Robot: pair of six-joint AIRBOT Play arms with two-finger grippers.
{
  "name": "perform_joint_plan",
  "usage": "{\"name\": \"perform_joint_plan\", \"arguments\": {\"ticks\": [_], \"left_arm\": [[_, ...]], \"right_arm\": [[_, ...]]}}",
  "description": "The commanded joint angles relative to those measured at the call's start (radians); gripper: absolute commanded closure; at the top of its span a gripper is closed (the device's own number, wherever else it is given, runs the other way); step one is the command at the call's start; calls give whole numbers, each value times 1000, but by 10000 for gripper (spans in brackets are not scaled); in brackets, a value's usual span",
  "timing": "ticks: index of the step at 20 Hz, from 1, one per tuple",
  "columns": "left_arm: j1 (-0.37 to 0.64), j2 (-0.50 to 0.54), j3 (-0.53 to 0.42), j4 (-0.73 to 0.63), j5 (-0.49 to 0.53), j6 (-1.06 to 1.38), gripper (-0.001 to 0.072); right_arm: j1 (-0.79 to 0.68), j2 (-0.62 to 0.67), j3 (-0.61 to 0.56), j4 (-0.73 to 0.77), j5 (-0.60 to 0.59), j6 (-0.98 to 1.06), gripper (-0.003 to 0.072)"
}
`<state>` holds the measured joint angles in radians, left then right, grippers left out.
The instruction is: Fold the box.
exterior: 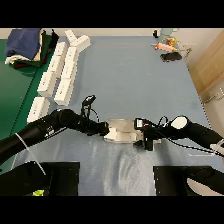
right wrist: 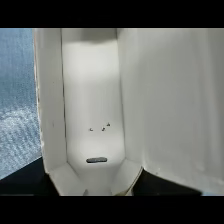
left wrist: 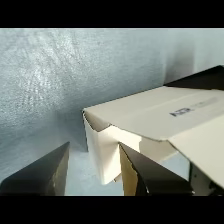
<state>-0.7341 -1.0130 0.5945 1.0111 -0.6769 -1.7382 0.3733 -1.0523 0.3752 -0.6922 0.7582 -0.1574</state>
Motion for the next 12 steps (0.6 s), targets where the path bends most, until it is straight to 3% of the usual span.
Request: {"name": "perform_joint_plan", "arguments": {"ticks": [1,6,12], "left_arm": [[-70,-50,68,186,-35,-207,251],[-140,-163,191,364,-192,-383,251],[-210,-274,301,430,-279,-468,251]], "right_arm": [[0,0,0,0,0,0,183],[0,0,0,0,0,0,183],[0,0,0,0,0,0,183]]}}
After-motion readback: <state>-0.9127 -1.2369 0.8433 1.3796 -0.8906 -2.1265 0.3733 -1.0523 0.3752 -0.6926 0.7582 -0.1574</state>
